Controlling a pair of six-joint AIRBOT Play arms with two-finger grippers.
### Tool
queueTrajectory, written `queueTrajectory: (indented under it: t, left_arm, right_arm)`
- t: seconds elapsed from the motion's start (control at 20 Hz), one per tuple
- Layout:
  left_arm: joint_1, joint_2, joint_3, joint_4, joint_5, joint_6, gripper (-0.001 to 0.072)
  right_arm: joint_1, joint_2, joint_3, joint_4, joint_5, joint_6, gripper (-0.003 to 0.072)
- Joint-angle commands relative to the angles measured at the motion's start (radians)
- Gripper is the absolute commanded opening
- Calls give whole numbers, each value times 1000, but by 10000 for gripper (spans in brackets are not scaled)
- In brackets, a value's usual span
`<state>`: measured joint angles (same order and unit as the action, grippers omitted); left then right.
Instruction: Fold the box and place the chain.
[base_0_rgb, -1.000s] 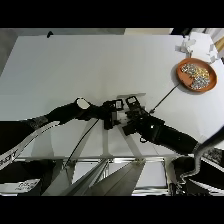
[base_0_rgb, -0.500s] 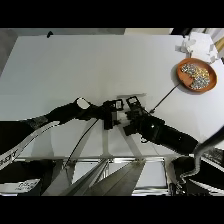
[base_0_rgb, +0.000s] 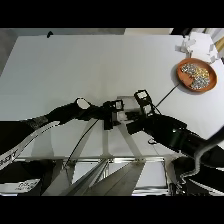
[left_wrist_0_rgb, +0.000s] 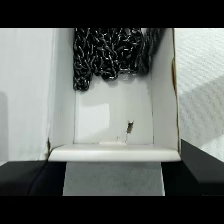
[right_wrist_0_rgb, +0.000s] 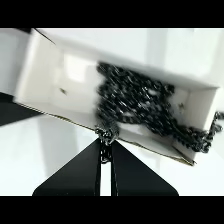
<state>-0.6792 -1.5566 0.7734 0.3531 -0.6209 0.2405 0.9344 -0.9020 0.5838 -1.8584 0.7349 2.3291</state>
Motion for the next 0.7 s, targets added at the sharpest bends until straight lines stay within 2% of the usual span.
queueTrajectory:
  t: [0.0,0.15,0.4,0.5,0.65]
  left_arm:
    - [0,1,0,-1,3,-1,253]
    - [0,1,0,-1,3,-1,253]
    - [0,1,0,-1,3,-1,253]
    - [0,1,0,-1,3,-1,253]
    - [0,1,0,-1,3,-1,253]
  right_arm:
    - [-6,56,3,-8,-91,-5,19]
    - [-67,53,2,-8,-174,-6,19]
    - [-151,18,2,3,-174,-11,24]
    - [-151,-9,2,61,-174,-87,125]
    - [-151,-26,2,135,-174,-195,143]
